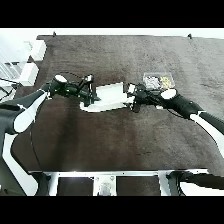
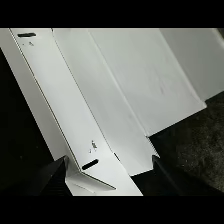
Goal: Fold the box and place the chain.
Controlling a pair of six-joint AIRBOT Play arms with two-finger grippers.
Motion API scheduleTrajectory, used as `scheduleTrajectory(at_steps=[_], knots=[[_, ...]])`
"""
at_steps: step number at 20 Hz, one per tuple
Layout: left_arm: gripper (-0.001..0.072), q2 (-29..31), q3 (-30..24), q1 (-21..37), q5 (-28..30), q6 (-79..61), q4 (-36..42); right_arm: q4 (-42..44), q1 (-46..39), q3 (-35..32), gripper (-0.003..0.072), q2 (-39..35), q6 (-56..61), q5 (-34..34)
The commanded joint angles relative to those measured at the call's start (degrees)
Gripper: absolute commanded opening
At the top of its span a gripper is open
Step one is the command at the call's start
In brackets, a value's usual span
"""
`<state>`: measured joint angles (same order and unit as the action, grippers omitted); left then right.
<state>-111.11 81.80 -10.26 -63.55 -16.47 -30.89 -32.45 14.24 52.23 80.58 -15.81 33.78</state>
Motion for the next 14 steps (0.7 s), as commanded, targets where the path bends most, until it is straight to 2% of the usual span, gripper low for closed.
scheduleTrajectory(at_steps=[1, 3, 10, 14], knots=[[0.0022, 0.0, 0.0, 0.0, -0.1, -0.1, 0.0, -0.2, -1.3, 2.3, 0.0608, 1.8, -1.5, 4.8], [0.0022, 0.0, 0.0, 0.0, -0.1, -0.1, 0.0, -0.4, -1.6, 3.7, 0.0608, 3.7, -3.0, 5.8], [0.0022, 0.0, 0.0, 0.0, -0.1, -0.1, 0.0, -1.3, -5.2, 11.2, 0.0608, 9.1, -3.8, 16.0], [0.0022, 0.0, 0.0, 0.0, -0.1, -0.1, -0.1, -1.3, -5.6, 14.4, 0.0609, 11.0, -4.0, 17.6]])
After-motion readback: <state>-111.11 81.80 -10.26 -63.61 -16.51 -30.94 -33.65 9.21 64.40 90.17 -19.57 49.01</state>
